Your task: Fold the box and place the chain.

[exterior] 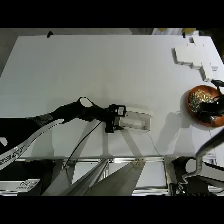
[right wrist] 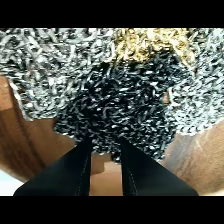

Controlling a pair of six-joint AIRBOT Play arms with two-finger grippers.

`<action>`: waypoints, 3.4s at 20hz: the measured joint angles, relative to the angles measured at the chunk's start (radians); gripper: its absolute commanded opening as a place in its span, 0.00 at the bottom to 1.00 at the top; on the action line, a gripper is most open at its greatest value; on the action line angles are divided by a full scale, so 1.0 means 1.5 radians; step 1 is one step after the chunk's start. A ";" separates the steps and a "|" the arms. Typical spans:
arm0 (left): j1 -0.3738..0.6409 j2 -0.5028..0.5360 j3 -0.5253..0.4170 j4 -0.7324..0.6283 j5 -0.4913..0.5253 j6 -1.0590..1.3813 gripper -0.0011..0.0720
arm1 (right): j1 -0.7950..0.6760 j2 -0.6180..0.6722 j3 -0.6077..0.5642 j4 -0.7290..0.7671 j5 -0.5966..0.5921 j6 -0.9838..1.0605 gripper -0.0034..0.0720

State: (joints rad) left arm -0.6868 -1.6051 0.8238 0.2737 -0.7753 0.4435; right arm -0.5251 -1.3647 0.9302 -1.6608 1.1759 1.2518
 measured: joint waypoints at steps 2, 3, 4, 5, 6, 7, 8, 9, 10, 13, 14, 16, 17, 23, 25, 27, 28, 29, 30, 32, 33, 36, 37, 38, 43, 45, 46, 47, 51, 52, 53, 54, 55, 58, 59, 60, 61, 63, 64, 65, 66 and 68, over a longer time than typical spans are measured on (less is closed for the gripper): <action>0.000 0.000 0.000 0.000 0.000 0.000 0.55 | 0.000 -0.002 -0.001 -0.004 -0.005 -0.001 0.16; 0.000 0.000 0.000 0.000 0.000 0.000 0.55 | 0.000 -0.003 -0.001 -0.006 -0.007 -0.002 0.09; 0.000 0.000 0.000 0.000 0.000 0.000 0.55 | 0.000 -0.004 -0.001 -0.007 -0.008 -0.002 0.08; 0.000 0.000 0.000 0.000 0.000 0.000 0.55 | 0.000 -0.004 -0.002 -0.008 -0.008 -0.002 0.06; 0.000 0.000 0.000 0.000 0.000 0.000 0.55 | 0.000 -0.003 -0.002 -0.007 -0.008 -0.002 0.06; 0.000 0.000 0.000 0.000 0.000 0.000 0.55 | 0.001 0.001 -0.002 -0.007 -0.007 -0.002 0.06; 0.000 0.000 0.000 0.000 0.000 0.000 0.55 | 0.004 0.008 -0.002 -0.005 -0.007 -0.002 0.06; 0.000 0.000 0.000 0.000 0.000 0.000 0.55 | 0.007 0.017 -0.002 -0.001 -0.004 -0.001 0.06; 0.000 0.000 0.000 0.000 0.000 0.000 0.55 | 0.013 0.031 -0.002 0.004 0.002 0.001 0.06; 0.000 0.000 0.000 0.000 0.000 0.000 0.55 | 0.035 0.097 -0.002 0.030 0.023 0.006 0.06; 0.000 0.000 0.000 0.000 0.000 0.000 0.55 | 0.042 0.125 -0.002 0.043 0.033 0.008 0.06; 0.000 0.000 0.000 0.000 0.000 0.000 0.55 | 0.061 0.194 -0.002 0.078 0.054 0.011 0.06; 0.000 0.000 0.000 0.000 0.000 0.000 0.55 | 0.071 0.234 -0.002 0.097 0.069 0.013 0.06; 0.000 0.000 0.000 0.000 0.000 0.000 0.55 | 0.148 0.445 -0.002 0.229 0.143 0.016 0.06; 0.000 0.000 0.000 0.000 0.000 0.000 0.55 | 0.180 0.480 -0.002 0.287 0.153 0.016 0.06; 0.000 0.000 0.000 0.000 0.000 0.000 0.55 | 0.216 0.499 -0.002 0.339 0.159 0.016 0.06; 0.000 0.000 0.000 0.000 0.000 0.000 0.55 | 0.235 0.505 -0.002 0.356 0.160 0.016 0.06; 0.000 0.000 0.000 0.000 0.000 0.000 0.55 | 0.253 0.509 -0.002 0.369 0.160 0.016 0.06; 0.000 0.000 0.000 0.000 0.000 0.000 0.55 | 0.270 0.512 -0.002 0.380 0.160 0.016 0.06; 0.000 0.000 0.000 0.000 0.000 0.000 0.55 | 0.305 0.516 -0.002 0.395 0.158 0.018 0.06; 0.000 0.000 0.000 0.000 0.000 0.000 0.55 | 0.320 0.517 -0.002 0.401 0.155 0.019 0.06; 0.000 0.000 0.000 0.000 0.000 0.000 0.55 | 0.366 0.519 -0.002 0.420 0.150 0.021 0.06; 0.000 0.000 0.000 0.000 0.000 0.000 0.55 | 0.379 0.519 -0.002 0.424 0.149 0.021 0.06; 0.000 0.000 0.000 0.000 0.000 0.000 0.55 | 0.394 0.519 -0.003 0.430 0.147 0.022 0.06; 0.000 0.000 0.000 0.000 0.000 0.000 0.55 | 0.470 0.519 -0.023 0.471 0.119 0.023 0.06; 0.000 0.000 0.000 0.000 0.000 0.000 0.55 | 0.501 0.518 -0.038 0.482 0.103 0.023 0.06; 0.000 0.000 0.000 0.000 0.000 0.000 0.55 | 0.512 0.516 -0.044 0.485 0.097 0.023 0.06; 0.000 0.000 0.000 0.000 0.000 0.000 0.55 | 0.523 0.514 -0.050 0.487 0.092 0.024 0.06; 0.000 0.000 0.000 0.000 0.000 0.000 0.55 | 0.544 0.503 -0.077 0.490 0.060 0.031 0.06; 0.000 0.000 0.000 0.000 0.000 0.000 0.55 | 0.547 0.499 -0.084 0.491 0.050 0.032 0.06; 0.000 0.000 0.000 0.000 0.000 0.000 0.55 | 0.548 0.494 -0.091 0.492 0.036 0.032 0.06; 0.000 0.000 0.000 0.000 0.000 0.000 0.55 | 0.549 0.488 -0.097 0.492 0.021 0.033 0.06; 0.000 0.000 0.000 0.000 0.000 0.000 0.55 | 0.550 0.479 -0.104 0.492 0.005 0.033 0.06; 0.000 0.000 0.000 0.000 0.000 0.000 0.55 | 0.565 0.440 -0.118 0.493 -0.039 0.028 0.06; 0.000 0.000 0.000 0.000 0.000 0.000 0.55 | 0.575 0.422 -0.121 0.490 -0.052 0.025 0.06; 0.000 0.000 0.000 0.000 0.000 0.000 0.55 | 0.585 0.403 -0.122 0.484 -0.065 0.023 0.06; 0.000 0.000 0.000 0.000 0.000 0.000 0.55 | 0.595 0.383 -0.123 0.474 -0.078 0.023 0.06; 0.000 0.000 0.000 0.000 0.000 0.000 0.55 | 0.609 0.348 -0.125 0.456 -0.096 0.023 0.07; 0.000 0.000 0.000 0.000 0.000 0.000 0.55 | 0.613 0.335 -0.126 0.449 -0.100 0.023 0.12; 0.000 0.000 0.000 0.000 0.000 0.000 0.55 | 0.616 0.325 -0.126 0.444 -0.105 0.023 0.13; 0.000 0.000 0.000 0.000 0.000 0.000 0.55 | 0.619 0.318 -0.126 0.441 -0.108 0.023 0.13; 0.000 0.000 0.000 0.000 0.000 0.000 0.55 | 0.622 0.309 -0.126 0.436 -0.110 0.023 0.20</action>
State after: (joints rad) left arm -0.6868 -1.6051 0.8238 0.2737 -0.7750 0.4435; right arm 0.4072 -0.9016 0.7410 -1.0073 1.0115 1.2861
